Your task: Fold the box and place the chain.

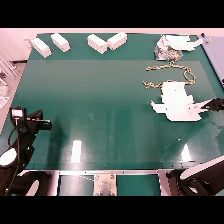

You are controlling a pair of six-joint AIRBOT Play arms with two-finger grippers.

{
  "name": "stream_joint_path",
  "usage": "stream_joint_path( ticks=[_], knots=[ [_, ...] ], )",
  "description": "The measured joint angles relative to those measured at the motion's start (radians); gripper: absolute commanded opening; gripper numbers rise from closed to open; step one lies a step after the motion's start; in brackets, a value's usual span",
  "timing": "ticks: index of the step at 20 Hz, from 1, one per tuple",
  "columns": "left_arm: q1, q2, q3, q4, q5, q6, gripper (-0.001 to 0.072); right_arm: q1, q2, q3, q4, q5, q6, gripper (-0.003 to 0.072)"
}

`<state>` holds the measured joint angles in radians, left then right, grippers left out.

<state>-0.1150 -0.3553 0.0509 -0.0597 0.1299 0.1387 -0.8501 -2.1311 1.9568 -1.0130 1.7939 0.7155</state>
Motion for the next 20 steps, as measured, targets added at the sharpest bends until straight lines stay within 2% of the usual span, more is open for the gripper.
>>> stream_joint_path(
  ticks=[5, 9, 15, 20],
  knots=[
    [0.0, 0.0, 0.0, 0.0, 0.0, 0.0, 0.0019, 0.001, 0.011, -0.039, 0.096, 0.036, 0.069, 0.0008],
    [0.0, 0.0, 0.0, 0.0, 0.0, 0.0, 0.0019, 0.028, 0.091, -0.196, 0.187, 0.045, 0.094, 0.0005],
    [0.0, 0.0, 0.0, 0.0, 0.0, 0.0, 0.0019, 0.18, 0.335, -0.514, 0.272, 0.05, 0.088, 0.0004],
    [0.0, 0.0, 0.0, 0.0, 0.0, 0.0, 0.0019, 0.365, 0.553, -0.642, 0.41, 0.035, 0.124, 0.0003]
  ],
)
